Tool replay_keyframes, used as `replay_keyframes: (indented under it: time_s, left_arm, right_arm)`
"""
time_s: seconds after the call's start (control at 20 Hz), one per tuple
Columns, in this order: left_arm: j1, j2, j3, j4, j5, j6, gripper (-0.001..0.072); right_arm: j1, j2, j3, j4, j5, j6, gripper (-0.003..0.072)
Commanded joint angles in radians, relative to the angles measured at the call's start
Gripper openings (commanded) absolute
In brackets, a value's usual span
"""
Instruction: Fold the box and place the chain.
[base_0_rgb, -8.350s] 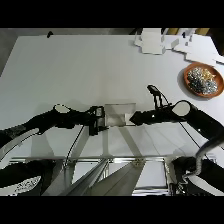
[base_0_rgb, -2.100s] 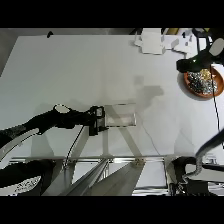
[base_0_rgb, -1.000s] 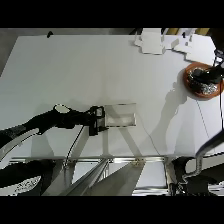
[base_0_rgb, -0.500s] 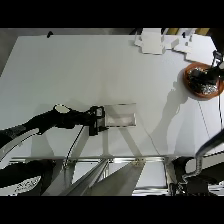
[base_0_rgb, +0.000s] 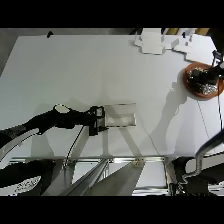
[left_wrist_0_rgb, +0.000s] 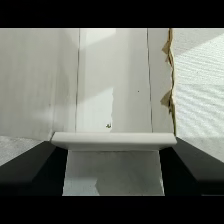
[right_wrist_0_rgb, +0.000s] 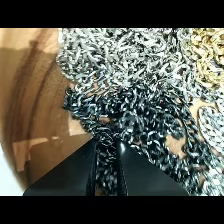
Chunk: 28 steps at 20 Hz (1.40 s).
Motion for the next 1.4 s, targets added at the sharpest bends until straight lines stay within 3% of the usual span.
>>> replay_keyframes:
  time_s: [0.0,0.2,0.45,0.6,1.2,1.35]
  left_arm:
    - [0.000,0.000,0.001,0.000,0.000,0.000,0.0272]
    - [0.000,0.000,0.001,0.000,0.000,0.000,0.0272]
    - [0.000,0.000,0.001,0.000,0.000,0.000,0.0272]
    - [0.000,0.000,0.000,0.000,0.000,0.000,0.0272]
    - [0.000,0.000,0.001,0.000,0.000,0.000,0.0272]
    - [0.000,0.000,0.001,0.000,0.000,0.000,0.0272]
  right_arm:
    - [0.000,0.055,0.000,0.002,0.047,-0.016,0.0013]
    - [0.000,0.185,0.000,0.037,0.131,-0.051,0.0013]
    - [0.001,0.367,0.000,0.265,0.264,-0.155,0.0013]
    - [0.021,0.455,0.000,0.290,0.355,-0.171,0.0013]
    - [0.370,0.718,-0.001,0.290,0.608,-0.172,0.0013]
    - [0.459,0.761,-0.001,0.294,0.619,-0.163,0.0014]
